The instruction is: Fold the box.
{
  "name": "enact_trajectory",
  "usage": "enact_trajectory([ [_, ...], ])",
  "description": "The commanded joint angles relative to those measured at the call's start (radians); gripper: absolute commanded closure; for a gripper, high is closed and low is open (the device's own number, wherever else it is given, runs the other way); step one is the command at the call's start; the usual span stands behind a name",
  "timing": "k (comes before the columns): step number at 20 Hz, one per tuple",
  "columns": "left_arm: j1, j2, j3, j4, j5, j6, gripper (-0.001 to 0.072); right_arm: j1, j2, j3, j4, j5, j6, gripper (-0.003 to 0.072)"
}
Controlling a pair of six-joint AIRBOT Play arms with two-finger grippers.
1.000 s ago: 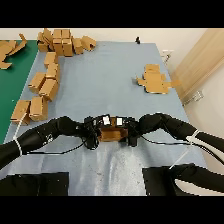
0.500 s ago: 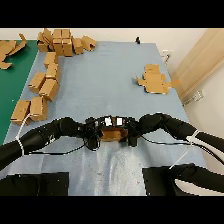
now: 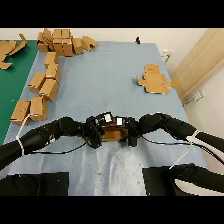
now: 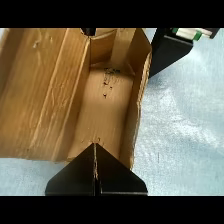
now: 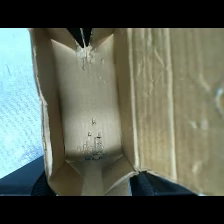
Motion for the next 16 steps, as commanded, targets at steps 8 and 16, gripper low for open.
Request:
enact_trajectory([
  [8, 0.0, -0.001, 0.001, -0.034, -0.002, 0.0, 0.0303, 0.0, -0.001, 0.0, 0.0, 0.0, 0.0, 0.013],
  [16, 0.0, -0.001, 0.001, -0.034, -0.032, 0.0, 0.0285, 0.0, -0.001, -0.001, 0.0, 0.0, 0.0, 0.013],
])
